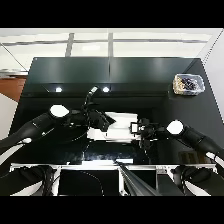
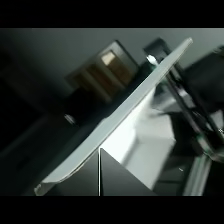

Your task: Fold the box and place the chain.

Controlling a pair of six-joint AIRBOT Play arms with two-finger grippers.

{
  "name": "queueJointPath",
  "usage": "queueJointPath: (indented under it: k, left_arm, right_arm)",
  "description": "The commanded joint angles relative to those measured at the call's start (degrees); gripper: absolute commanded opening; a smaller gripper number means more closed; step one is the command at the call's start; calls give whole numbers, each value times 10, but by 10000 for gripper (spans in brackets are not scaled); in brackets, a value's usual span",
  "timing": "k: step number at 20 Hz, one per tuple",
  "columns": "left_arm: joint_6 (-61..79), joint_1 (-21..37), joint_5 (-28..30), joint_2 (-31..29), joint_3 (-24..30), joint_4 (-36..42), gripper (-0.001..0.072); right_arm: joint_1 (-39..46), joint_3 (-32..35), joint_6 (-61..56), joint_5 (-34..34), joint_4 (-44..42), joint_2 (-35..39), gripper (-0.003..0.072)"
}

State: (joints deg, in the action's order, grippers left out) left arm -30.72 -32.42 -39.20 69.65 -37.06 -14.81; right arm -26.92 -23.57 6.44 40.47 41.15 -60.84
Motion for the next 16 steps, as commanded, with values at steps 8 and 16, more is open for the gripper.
queueJointPath:
  k: [8,16]
  left_arm:
    - [23,-10,53,30,-10,-33,28]
    - [11,110,-139,-81,-12,-233,709]
  right_arm:
    - [0,-1,0,0,0,0,357]
    - [0,0,0,0,0,0,357]
